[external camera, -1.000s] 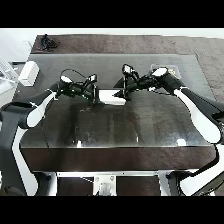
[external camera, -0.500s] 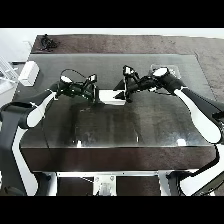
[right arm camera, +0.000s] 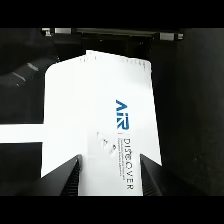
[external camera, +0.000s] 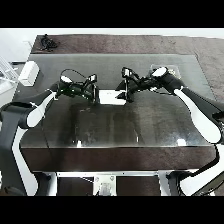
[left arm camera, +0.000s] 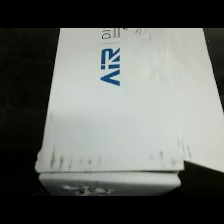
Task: Fold the box and place the chain.
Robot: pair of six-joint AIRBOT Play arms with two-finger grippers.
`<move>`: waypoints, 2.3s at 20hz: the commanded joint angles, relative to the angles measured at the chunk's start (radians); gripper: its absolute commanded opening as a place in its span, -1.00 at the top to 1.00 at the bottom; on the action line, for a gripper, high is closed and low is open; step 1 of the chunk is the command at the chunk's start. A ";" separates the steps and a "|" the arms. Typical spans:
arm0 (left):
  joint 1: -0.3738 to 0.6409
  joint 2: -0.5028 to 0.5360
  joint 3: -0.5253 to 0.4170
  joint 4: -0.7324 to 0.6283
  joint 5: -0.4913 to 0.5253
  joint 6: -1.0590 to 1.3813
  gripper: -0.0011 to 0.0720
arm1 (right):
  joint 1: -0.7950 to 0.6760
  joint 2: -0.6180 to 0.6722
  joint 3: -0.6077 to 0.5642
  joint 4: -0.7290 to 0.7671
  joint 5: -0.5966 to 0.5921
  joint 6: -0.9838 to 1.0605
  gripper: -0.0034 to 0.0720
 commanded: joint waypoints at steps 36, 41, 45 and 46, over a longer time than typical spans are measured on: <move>0.000 -0.001 0.000 0.000 0.000 0.000 -0.04 | 0.035 0.040 0.030 0.013 -0.141 -0.061 -0.12; 0.000 0.000 0.000 0.000 0.000 0.000 -0.04 | 0.033 0.039 0.025 0.010 -0.144 -0.061 -0.12; 0.000 0.000 0.000 0.000 0.000 0.000 -0.04 | 0.033 0.039 -0.009 -0.022 -0.160 -0.061 -0.13; 0.000 0.000 0.000 0.000 0.000 0.000 -0.04 | 0.033 0.039 -0.014 -0.021 -0.172 -0.061 -0.13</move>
